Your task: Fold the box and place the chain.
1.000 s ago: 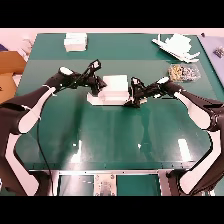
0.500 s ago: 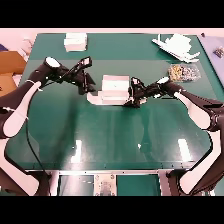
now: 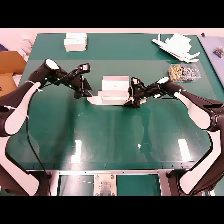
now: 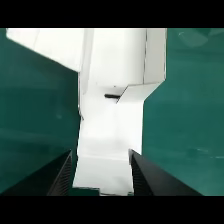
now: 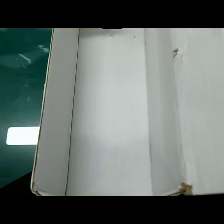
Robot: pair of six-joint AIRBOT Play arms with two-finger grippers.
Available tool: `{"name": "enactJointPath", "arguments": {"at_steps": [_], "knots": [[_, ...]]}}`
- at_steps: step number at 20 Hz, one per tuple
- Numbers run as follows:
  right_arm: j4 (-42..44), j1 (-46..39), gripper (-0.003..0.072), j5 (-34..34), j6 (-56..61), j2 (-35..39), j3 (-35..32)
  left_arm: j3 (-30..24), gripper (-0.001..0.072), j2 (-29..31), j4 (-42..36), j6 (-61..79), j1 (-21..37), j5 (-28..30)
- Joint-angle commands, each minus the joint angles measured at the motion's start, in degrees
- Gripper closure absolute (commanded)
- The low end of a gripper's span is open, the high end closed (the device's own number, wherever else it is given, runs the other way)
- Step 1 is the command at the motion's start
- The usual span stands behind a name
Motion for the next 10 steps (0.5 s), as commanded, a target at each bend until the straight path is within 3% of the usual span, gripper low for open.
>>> {"name": "enactJointPath", "arguments": {"at_steps": [1,10], "knots": [[0.0,0.0,0.0064,0.0,0.0,0.0,0.0,0.0,0.0281,-0.6,0.0,1.4,-1.2,1.4],[0.0,0.0,0.0064,0.0,0.0,0.0,0.0,0.0,0.0281,-3.1,1.5,2.0,-3.7,6.7]]}}
